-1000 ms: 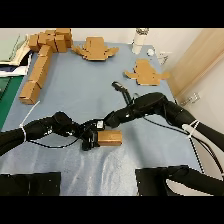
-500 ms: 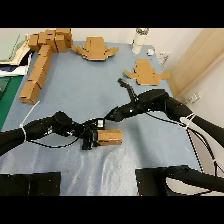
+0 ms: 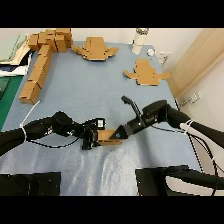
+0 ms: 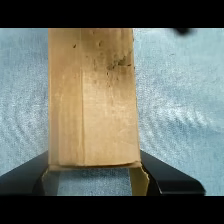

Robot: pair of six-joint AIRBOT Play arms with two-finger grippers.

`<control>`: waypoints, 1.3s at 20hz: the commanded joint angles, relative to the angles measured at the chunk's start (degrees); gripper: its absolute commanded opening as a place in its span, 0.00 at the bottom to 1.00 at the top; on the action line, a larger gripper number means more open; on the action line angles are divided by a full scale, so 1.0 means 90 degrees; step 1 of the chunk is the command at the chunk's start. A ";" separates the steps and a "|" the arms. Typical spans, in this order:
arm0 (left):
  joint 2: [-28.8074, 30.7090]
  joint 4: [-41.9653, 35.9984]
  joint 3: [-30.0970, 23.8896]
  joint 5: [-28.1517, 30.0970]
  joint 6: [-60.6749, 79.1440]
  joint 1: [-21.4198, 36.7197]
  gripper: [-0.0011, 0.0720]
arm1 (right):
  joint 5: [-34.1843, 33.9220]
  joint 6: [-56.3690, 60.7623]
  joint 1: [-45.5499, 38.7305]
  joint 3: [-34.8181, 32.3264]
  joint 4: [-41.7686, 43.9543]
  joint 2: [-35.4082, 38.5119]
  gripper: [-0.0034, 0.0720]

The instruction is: Fold the box.

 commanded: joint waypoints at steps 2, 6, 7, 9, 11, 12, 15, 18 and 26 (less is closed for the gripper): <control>0.0000 0.0002 0.0005 -0.0002 0.0000 0.0002 0.67 | -0.0202 -0.0369 -0.0005 -0.0850 0.0432 0.0012 0.05; 0.0000 0.0002 0.0005 -0.0002 0.0000 0.0002 0.66 | -0.0019 -0.0355 -0.0010 -0.0852 0.0500 0.0398 0.05; 0.0000 0.0002 0.0005 -0.0002 0.0000 0.0002 0.66 | 0.0134 -0.0352 -0.0007 -0.0852 0.0481 0.0576 0.05; 0.0000 0.0002 0.0005 -0.0002 0.0000 0.0002 0.66 | 0.0663 -0.0333 -0.0002 -0.0857 0.0442 0.1120 0.05; 0.0000 0.0002 0.0005 -0.0002 0.0000 0.0002 0.66 | 0.1634 -0.0170 0.0163 -0.0911 0.0143 0.1916 0.05; 0.0000 0.0002 0.0005 -0.0002 0.0000 0.0002 0.66 | 0.2237 0.0146 0.0386 -0.1015 -0.0134 0.2358 0.05; 0.0000 0.0002 0.0005 -0.0002 0.0000 0.0002 0.67 | 0.3330 0.0930 0.1222 -0.1605 -0.0457 0.3259 0.05; 0.0000 0.0002 0.0005 -0.0002 0.0000 0.0002 0.66 | 0.4371 0.1297 0.1982 -0.2147 -0.0175 0.3395 0.05; 0.0000 0.0000 0.0005 -0.0002 0.0000 0.0002 0.66 | 0.5302 0.1467 0.2317 -0.2178 0.0299 0.3361 0.05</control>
